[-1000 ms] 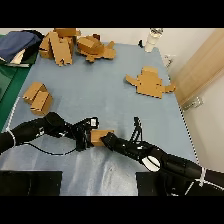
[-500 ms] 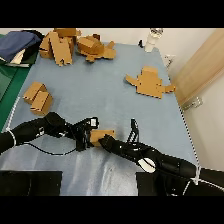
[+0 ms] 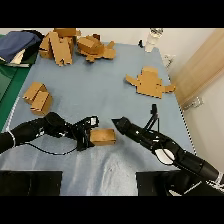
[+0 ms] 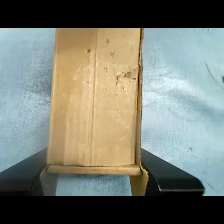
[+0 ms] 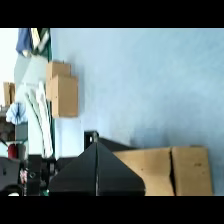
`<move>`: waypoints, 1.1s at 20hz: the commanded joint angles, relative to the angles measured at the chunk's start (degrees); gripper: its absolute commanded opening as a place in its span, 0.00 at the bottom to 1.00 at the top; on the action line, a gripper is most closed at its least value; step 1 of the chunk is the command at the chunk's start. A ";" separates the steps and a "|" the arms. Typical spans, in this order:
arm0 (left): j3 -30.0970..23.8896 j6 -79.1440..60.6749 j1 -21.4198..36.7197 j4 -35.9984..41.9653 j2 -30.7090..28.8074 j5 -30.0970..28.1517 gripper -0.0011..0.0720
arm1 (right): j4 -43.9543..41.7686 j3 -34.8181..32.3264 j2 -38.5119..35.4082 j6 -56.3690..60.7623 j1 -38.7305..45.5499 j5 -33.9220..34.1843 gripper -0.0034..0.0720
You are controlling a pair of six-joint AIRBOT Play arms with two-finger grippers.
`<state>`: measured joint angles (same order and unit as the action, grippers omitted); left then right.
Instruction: Fold the box.
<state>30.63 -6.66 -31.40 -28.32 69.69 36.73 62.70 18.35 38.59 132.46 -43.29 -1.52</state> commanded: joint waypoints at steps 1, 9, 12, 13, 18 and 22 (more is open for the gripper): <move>0.04 10.08 0.66 -0.52 -1.99 -5.09 0.33 | 3.54 0.02 -4.44 -0.50 7.19 -2.12 0.05; 1.57 25.94 14.97 -17.86 -17.53 -12.35 0.33 | 8.33 0.02 -11.87 -0.50 13.62 -7.93 0.05; 1.57 26.01 25.24 -19.63 -18.93 -13.94 0.33 | 8.52 0.02 -11.82 -0.50 13.62 -9.03 0.05; 1.57 25.99 29.16 -19.65 -19.04 -14.45 0.33 | 8.52 0.02 -11.85 -0.50 13.62 -9.03 0.05; 1.57 26.05 45.59 -19.47 -19.02 -17.07 0.33 | 8.52 0.02 -11.80 -0.50 13.62 -9.18 0.05; 1.57 25.99 49.77 -19.50 -18.95 -17.14 0.33 | 8.52 0.02 -11.76 -0.50 13.62 -9.18 0.05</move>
<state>32.14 19.20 14.37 -47.57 50.81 20.40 71.22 18.33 26.85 131.96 -29.71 -10.55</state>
